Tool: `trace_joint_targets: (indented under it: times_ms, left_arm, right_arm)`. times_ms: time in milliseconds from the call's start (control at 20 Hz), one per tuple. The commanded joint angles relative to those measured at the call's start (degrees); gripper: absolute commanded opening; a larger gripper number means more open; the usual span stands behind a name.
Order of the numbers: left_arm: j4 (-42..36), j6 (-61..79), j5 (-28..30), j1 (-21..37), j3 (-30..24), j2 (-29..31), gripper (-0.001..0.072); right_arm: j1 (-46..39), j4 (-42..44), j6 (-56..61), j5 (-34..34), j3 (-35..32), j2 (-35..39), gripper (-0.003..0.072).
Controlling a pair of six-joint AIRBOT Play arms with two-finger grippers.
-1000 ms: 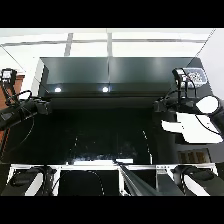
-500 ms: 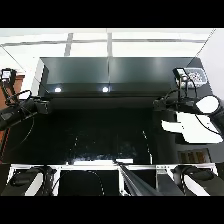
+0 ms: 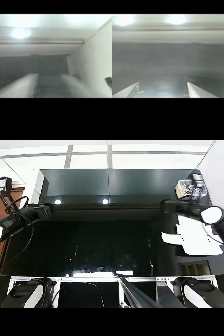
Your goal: Fold the box and place the chain.
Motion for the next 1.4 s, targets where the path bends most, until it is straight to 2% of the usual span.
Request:
trace_joint_targets:
  times_ms: [0, 100, 200, 300, 450, 550, 600, 700, 750, 800, 900, 1000, 1150, 1350]
  left_arm:
    - [-2.1, 0.0, -1.9, 0.0, 0.0, -1.7, 0.0707]
    - [-2.1, 0.0, -3.3, 0.0, 0.0, -2.5, 0.0707]
    - [-2.0, 0.0, -4.4, 0.0, 0.0, -3.0, 0.0708]
    - [-2.1, 0.0, -4.7, 0.0, 0.0, -3.4, 0.0707]
    - [-2.1, 0.0, -4.9, 0.0, 0.0, -4.5, 0.0707]
    - [-2.1, 0.0, -4.9, 0.0, 0.0, -5.4, 0.0707]
    - [-2.1, 0.0, -4.9, 0.0, 0.0, -5.7, 0.0707]
    - [-2.1, 0.0, -4.9, 0.0, 0.0, -6.3, 0.0707]
    - [-2.1, 0.0, -4.9, 0.0, 0.0, -6.4, 0.0707]
    - [-2.1, 0.0, -4.9, 0.0, 0.0, -6.4, 0.0707]
    - [-2.1, 0.0, -4.9, 0.0, 0.0, -6.4, 0.0707]
    - [-2.1, 0.0, -4.9, 0.0, 0.0, -6.4, 0.0707]
    - [-1.9, 0.0, -4.6, 0.0, 0.0, -6.5, 0.0707]
    - [-1.9, 0.0, -3.7, 0.0, 0.0, -6.5, 0.0706]
  right_arm:
    - [-20.1, -20.5, 17.9, 3.6, 2.9, -3.5, 0.071]
    - [-36.7, -17.2, 16.8, 7.6, 7.8, -7.5, 0.071]
    - [-50.0, -5.6, 3.9, 13.4, 14.1, -12.5, 0.0709]
    - [-58.8, 3.0, -8.4, 20.9, 20.6, -19.0, 0.0709]
    - [-64.0, 7.4, -18.1, 34.3, 31.2, -30.5, 0.0709]
    - [-63.4, 6.7, -23.4, 46.7, 38.9, -38.7, 0.0709]
    - [-62.6, 6.5, -25.4, 50.7, 40.7, -41.2, 0.0709]
    - [-60.5, 5.7, -31.6, 53.5, 40.9, -43.2, 0.0698]
    - [-59.5, 4.6, -32.8, 53.5, 40.6, -43.3, 0.0575]
    - [-58.6, 3.0, -32.8, 53.5, 40.5, -43.3, 0.0531]
    - [-57.6, 2.5, -32.7, 55.2, 40.5, -43.2, 0.0239]
    - [-56.9, 2.7, -32.7, 56.7, 39.3, -41.4, 0.0018]
    - [-54.7, 3.9, -32.7, 54.7, 32.3, -33.9, 0.0015]
    - [-48.4, 16.6, -32.7, 49.9, 17.3, -20.1, 0.0015]
